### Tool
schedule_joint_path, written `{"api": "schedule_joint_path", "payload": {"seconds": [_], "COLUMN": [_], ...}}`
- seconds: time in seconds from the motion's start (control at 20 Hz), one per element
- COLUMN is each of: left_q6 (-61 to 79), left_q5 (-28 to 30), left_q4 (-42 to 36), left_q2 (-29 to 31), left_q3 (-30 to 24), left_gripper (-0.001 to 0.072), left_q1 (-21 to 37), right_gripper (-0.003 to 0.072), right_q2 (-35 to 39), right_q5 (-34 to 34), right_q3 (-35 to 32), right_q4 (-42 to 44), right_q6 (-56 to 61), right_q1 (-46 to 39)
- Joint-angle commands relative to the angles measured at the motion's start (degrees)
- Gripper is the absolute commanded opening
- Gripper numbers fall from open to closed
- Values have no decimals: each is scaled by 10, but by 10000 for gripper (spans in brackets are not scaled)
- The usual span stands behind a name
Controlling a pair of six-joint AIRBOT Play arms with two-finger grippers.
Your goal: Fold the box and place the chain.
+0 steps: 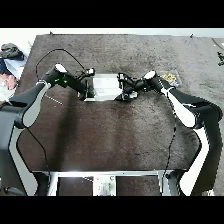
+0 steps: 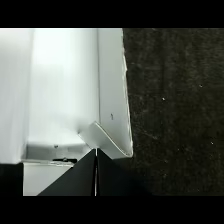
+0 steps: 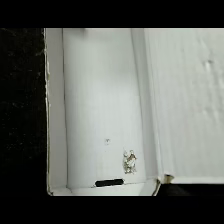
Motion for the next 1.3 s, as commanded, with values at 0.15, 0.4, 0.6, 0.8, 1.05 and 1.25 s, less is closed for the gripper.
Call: {"api": "schedule_joint_path", "payload": {"seconds": [0.15, 0.4, 0.6, 0.8, 1.05, 1.25], "left_q6": [-46, -139, -293, -411, -481, -494], "left_q5": [-28, -23, 17, 55, 74, 115], "left_q4": [-12, -16, -18, -19, -18, -20], "left_q2": [31, 87, 127, 162, 168, 168], "left_q3": [1, 0, -11, -59, -145, -223], "left_gripper": [6, 5, 4, 4, 6, 8], "left_q1": [22, 54, 86, 129, 165, 164], "right_gripper": [477, 476, 476, 477, 476, 477], "right_q2": [0, 0, 0, 0, 0, 0], "right_q5": [0, 0, -1, -1, -1, -1], "right_q3": [0, 0, 0, 0, 0, 0], "right_q4": [0, 0, 0, 0, 0, 0], "right_q6": [1, 1, 1, 1, 1, 1], "right_q1": [0, 0, 0, 0, 0, 0]}}
